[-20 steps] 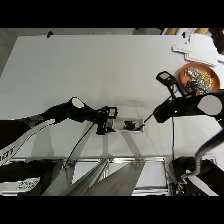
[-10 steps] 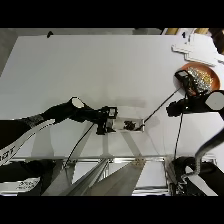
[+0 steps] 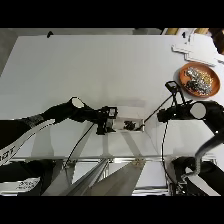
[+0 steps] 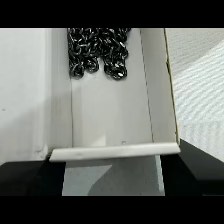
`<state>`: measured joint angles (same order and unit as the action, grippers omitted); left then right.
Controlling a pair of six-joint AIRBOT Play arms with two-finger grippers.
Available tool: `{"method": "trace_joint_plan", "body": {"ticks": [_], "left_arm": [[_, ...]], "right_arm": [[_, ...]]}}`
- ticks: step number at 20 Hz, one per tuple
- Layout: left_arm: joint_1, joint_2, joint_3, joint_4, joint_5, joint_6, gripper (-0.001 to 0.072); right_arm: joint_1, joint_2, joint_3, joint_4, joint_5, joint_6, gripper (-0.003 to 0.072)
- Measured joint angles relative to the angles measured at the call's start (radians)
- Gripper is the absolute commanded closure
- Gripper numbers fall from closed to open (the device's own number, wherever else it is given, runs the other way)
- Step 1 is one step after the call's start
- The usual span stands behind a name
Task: Fold the box and place the chain.
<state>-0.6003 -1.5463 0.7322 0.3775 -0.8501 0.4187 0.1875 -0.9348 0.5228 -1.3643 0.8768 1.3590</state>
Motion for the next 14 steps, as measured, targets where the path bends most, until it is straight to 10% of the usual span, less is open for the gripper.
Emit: {"method": "trace_joint_plan", "body": {"ticks": [14], "left_arm": [[0.000,0.000,0.000,0.000,0.000,0.000,0.0503]], "right_arm": [[0.135,-0.144,-0.012,-0.009,-0.159,0.055,0.0351]]}}
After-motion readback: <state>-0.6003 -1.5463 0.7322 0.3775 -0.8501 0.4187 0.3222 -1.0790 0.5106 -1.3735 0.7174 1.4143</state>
